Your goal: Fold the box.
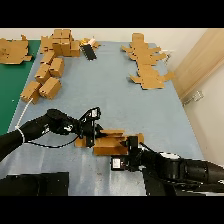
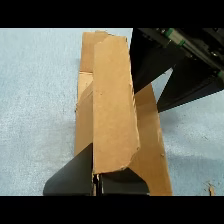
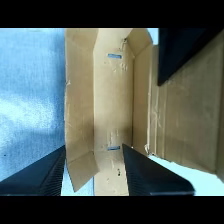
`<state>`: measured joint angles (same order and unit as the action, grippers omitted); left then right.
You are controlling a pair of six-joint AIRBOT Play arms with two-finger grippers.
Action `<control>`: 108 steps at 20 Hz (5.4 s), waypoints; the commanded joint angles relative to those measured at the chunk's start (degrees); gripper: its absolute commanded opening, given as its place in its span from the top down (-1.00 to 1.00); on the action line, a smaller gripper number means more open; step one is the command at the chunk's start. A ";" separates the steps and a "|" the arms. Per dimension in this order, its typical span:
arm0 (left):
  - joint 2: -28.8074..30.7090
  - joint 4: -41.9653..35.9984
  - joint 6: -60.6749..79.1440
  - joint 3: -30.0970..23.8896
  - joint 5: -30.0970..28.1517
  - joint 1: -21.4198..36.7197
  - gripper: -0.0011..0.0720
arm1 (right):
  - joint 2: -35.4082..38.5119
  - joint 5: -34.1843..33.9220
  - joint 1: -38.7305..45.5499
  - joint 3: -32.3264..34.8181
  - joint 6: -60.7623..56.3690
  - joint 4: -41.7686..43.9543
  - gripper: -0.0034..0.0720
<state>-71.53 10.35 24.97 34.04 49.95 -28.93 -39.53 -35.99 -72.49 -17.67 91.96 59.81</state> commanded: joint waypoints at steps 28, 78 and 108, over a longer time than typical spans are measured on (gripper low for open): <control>-0.02 -0.02 0.00 0.07 0.00 -0.02 0.93 | -1.18 7.74 22.14 -1.25 22.01 26.60 -1.00; -0.02 -0.04 0.00 0.07 0.02 -0.02 0.93 | -16.61 -2.45 37.03 -6.54 68.96 62.53 -1.00; -0.02 -0.04 0.00 0.07 0.15 -0.02 0.93 | -16.59 -3.17 37.03 -6.54 68.98 62.53 -0.67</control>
<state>-71.53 10.33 24.97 34.04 50.00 -28.93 -56.10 -39.13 -35.42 -24.25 160.94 122.32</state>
